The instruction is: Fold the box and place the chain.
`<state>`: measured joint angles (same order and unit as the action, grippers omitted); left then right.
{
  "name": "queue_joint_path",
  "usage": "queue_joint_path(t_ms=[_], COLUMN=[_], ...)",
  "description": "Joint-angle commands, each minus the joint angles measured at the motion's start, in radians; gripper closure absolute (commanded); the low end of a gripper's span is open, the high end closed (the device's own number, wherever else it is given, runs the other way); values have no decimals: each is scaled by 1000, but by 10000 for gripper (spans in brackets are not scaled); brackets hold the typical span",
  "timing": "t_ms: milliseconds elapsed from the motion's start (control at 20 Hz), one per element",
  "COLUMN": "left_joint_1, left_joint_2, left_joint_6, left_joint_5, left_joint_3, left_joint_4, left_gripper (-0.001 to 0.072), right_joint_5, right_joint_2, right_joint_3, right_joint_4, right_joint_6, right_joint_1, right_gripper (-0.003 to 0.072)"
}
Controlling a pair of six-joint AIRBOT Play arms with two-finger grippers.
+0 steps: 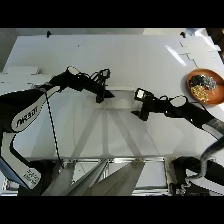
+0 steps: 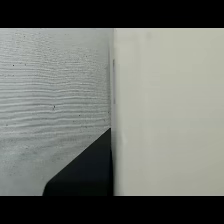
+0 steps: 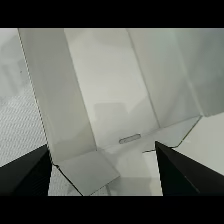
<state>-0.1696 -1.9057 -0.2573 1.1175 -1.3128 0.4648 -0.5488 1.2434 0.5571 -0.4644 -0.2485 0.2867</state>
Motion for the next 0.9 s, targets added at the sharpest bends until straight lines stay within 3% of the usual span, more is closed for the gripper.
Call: queue_joint_path(t_ms=[0, 500, 850], left_joint_1=[0, 0, 0], left_joint_2=[0, 0, 0], left_joint_6=[-1, 0, -1], left_joint_5=[0, 0, 1], left_joint_3=[0, 0, 0], left_joint_4=[0, 0, 0], left_gripper=[696, 696, 696], right_joint_5=[21, 77, 80], right_joint_2=[-11, -11, -11], right_joint_3=[0, 0, 0], right_joint_4=[10, -9, -100], right_joint_6=[63, 266, 391], right_joint_1=[1, 1, 1], right_gripper=[-3, -3, -3])
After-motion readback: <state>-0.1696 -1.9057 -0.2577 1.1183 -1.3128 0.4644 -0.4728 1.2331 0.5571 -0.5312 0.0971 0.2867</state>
